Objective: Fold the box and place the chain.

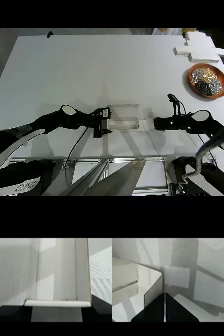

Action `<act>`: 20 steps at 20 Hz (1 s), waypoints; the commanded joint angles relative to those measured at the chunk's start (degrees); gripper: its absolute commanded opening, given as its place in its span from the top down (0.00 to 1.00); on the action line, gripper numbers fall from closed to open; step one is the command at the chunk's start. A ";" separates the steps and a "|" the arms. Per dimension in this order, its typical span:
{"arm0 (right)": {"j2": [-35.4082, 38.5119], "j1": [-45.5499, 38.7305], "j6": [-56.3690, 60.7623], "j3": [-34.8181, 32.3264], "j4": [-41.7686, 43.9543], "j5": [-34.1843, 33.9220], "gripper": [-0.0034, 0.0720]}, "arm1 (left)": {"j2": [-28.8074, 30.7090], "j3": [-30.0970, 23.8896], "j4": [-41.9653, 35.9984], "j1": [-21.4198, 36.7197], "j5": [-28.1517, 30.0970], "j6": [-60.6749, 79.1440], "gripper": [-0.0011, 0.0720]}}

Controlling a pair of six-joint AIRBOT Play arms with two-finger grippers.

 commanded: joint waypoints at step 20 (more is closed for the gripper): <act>5.99 8.28 0.24 0.20 9.92 -0.37 0.41 | 0.00 0.02 0.00 -0.02 0.02 0.00 0.80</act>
